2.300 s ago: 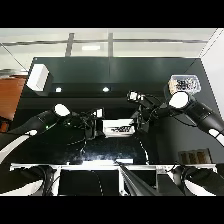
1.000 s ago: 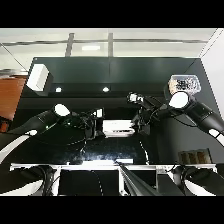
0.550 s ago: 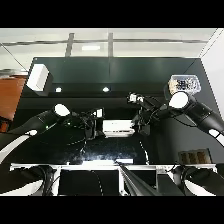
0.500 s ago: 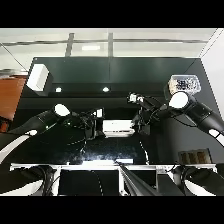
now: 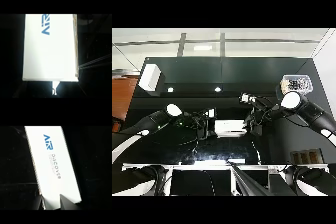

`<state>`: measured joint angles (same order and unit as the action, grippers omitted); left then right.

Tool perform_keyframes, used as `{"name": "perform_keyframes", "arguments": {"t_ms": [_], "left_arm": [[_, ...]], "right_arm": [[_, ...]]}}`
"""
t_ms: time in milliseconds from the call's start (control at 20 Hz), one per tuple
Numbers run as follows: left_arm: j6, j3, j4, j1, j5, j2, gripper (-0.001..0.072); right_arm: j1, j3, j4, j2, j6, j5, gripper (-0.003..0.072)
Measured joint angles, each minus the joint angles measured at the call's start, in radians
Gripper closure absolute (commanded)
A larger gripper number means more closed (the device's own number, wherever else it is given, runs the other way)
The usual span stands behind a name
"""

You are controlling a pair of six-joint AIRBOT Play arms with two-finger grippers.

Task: Fold the box and place the chain.

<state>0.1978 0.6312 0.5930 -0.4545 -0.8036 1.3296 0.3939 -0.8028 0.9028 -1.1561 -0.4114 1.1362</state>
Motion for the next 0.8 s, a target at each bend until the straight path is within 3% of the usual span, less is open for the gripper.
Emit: {"name": "perform_keyframes", "arguments": {"t_ms": [800], "left_arm": [[0.0, 0.0, 0.0, 0.0, 0.0, 0.0, 0.0223]], "right_arm": [[0.001, 0.014, -0.004, -0.002, 0.0, -0.011, 0.0424]]}}
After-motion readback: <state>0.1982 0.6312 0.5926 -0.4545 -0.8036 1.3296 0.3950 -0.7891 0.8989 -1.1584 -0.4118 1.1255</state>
